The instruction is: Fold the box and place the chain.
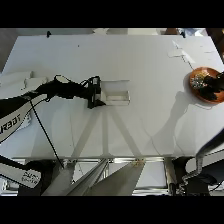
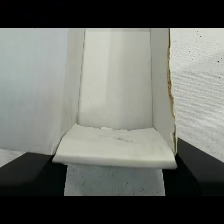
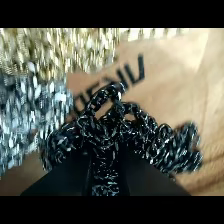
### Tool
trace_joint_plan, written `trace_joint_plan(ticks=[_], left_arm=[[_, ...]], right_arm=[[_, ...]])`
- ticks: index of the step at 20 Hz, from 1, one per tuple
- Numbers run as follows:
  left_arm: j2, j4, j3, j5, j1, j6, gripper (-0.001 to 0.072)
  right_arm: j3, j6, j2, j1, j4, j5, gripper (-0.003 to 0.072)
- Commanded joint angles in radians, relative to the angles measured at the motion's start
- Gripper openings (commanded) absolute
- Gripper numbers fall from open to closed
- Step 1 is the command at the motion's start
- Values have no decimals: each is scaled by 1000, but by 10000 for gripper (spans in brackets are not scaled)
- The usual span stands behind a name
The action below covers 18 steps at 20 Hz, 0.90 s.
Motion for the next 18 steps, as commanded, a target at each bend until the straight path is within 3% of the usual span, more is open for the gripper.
trace_joint_plan(ticks=[1,5,11,18], left_arm=[[1,0,1,0,0,0,376],[1,0,1,0,0,0,376],[1,0,1,0,0,0,376],[1,0,1,0,0,0,376]], right_arm=[[0,-26,39,0,1,73,12],[0,-26,174,-1,16,61,12],[0,-46,327,50,67,243,11],[0,-64,443,398,74,298,11]])
